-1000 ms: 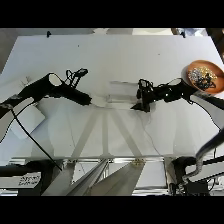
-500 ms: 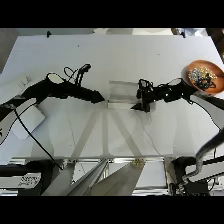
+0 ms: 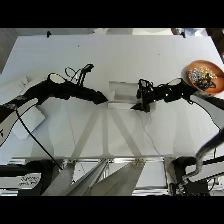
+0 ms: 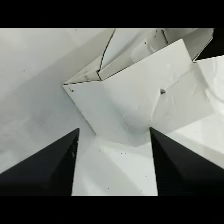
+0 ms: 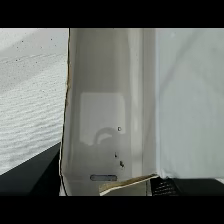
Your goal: Fold the box and place the chain.
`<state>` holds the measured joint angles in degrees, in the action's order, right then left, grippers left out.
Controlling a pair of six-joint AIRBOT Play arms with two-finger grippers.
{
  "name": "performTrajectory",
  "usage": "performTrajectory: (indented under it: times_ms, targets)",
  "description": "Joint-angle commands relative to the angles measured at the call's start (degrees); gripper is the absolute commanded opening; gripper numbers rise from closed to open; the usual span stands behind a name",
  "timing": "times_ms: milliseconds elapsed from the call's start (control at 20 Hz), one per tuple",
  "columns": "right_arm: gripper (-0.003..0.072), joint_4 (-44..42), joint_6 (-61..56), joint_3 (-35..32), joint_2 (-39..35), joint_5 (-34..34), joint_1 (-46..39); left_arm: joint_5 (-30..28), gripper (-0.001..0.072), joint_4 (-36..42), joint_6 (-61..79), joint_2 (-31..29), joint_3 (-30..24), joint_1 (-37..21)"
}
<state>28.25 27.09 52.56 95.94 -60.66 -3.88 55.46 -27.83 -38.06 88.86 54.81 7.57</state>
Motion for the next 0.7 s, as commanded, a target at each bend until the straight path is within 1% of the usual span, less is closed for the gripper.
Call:
performTrajectory:
  times_ms: [0,100,300,550,650]
  targets:
    - [0.046,-0.02,-0.02,0.04,0.02,0.0,0.0,0.2,0.0552,2.05,3.39,0.39,-0.02,0.09]
    - [0.046,-0.02,-0.02,0.04,0.02,0.0,0.0,0.02,0.0633,5.11,3.41,1.92,-0.02,0.5]
    - [0.046,-0.02,-0.02,0.04,0.02,0.0,0.0,0.0,0.0637,8.28,3.63,5.66,-0.02,2.14]
    - [0.046,-0.02,-0.02,0.04,0.02,0.0,0.0,-2.82,0.0638,13.6,6.75,6.05,-0.02,2.54]
    - [0.046,-0.02,-0.04,0.04,0.02,0.0,0.0,-3.65,0.0639,14.08,6.67,6.05,-0.02,2.73]
